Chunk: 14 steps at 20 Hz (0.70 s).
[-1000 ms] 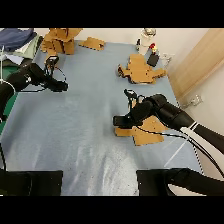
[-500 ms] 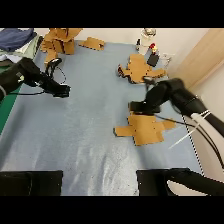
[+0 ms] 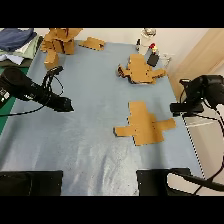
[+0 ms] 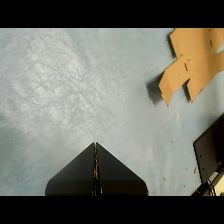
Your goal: Fold the box.
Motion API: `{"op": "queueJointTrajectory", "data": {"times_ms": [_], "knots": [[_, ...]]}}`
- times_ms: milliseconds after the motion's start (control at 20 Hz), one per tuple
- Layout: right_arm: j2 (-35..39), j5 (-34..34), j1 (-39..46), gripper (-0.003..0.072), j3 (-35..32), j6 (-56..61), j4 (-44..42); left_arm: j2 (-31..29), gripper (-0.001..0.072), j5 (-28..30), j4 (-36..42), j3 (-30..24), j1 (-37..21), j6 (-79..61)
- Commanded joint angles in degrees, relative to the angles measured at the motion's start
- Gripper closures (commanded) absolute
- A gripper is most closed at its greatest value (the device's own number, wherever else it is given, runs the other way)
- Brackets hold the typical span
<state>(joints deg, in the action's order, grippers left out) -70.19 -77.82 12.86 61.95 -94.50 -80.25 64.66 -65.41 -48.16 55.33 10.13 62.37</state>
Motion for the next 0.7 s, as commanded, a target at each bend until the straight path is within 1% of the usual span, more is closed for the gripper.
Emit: {"op": "queueJointTrajectory", "data": {"times_ms": [0, 100, 150, 250, 350, 400, 500, 550, 600, 650], "knots": [[-3.7, 1.9, 7.6, 0.0208, 0.1, -13.9, -6.6, -1.0, 0.0696, -0.3, 0.7, -0.8, 0.6, 0.0], [-6.2, 2.2, 9.1, 0.0209, 0.1, -20.4, -12.9, -1.0, 0.0697, -0.2, 1.3, -0.8, 0.6, 0.0], [-7.6, 2.3, 9.3, 0.0209, 0.1, -22.6, -14.6, -1.0, 0.0696, -0.1, 1.7, -0.8, 0.6, 0.0], [-10.5, 2.3, 9.3, 0.0208, 0.1, -23.6, -15.3, -1.0, 0.0696, -0.1, 1.9, -0.8, 0.6, 0.0], [-12.7, 1.2, 9.3, 0.0211, 0.1, -23.7, -18.0, -1.0, 0.0696, -0.1, 1.9, -0.8, 0.6, 0.0], [-13.0, -0.5, 9.3, 0.0237, 0.1, -24.3, -21.1, -1.0, 0.0696, -0.1, 1.9, -0.8, 0.6, 0.0], [-13.0, -5.2, 9.1, 0.0365, 0.1, -25.6, -28.5, -1.0, 0.0696, -0.1, 2.0, -0.8, 0.6, 0.0], [-13.0, -7.8, 8.8, 0.0462, 0.1, -25.6, -31.2, -1.0, 0.0696, 0.0, 2.0, -0.8, 0.6, 0.0], [-13.0, -9.8, 8.2, 0.0586, 0.1, -25.6, -32.7, -1.0, 0.0696, 0.7, 2.0, -0.8, 0.6, 0.3], [-13.0, -11.3, 7.5, 0.0681, 0.0, -25.5, -33.6, -1.0, 0.0696, 1.3, 2.5, -0.7, 0.6, 0.5]]}}
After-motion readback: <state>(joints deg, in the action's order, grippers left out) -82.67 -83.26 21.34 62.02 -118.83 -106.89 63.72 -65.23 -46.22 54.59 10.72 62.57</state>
